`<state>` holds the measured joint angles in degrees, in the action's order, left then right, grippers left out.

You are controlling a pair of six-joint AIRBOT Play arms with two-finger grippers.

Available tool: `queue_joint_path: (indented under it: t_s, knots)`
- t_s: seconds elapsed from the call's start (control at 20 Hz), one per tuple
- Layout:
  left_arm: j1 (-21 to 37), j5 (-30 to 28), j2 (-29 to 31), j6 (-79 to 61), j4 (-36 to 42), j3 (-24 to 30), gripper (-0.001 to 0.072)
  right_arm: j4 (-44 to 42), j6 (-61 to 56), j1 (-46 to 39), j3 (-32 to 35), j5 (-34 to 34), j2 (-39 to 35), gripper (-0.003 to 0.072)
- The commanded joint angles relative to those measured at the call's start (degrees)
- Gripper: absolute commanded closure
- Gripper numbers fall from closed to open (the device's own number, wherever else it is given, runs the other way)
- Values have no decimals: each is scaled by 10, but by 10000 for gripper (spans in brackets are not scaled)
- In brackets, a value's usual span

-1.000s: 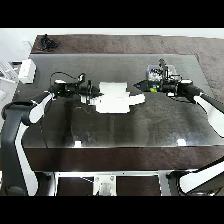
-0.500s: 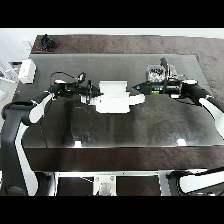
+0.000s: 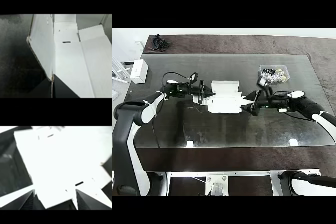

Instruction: Fold the box and place the chain.

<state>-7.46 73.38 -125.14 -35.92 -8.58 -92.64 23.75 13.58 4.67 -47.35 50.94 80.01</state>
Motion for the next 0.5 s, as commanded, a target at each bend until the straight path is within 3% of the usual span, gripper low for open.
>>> queue_joint_path:
  t_s: [0.0,0.25,0.45]
  knots:
    - [0,0,0,0,0,0,687,66,74,35,9,-55,-2,85]
    - [0,0,0,0,0,0,687,135,84,89,9,-111,-1,85]
    - [0,0,0,0,0,0,687,140,86,109,9,-147,10,85]
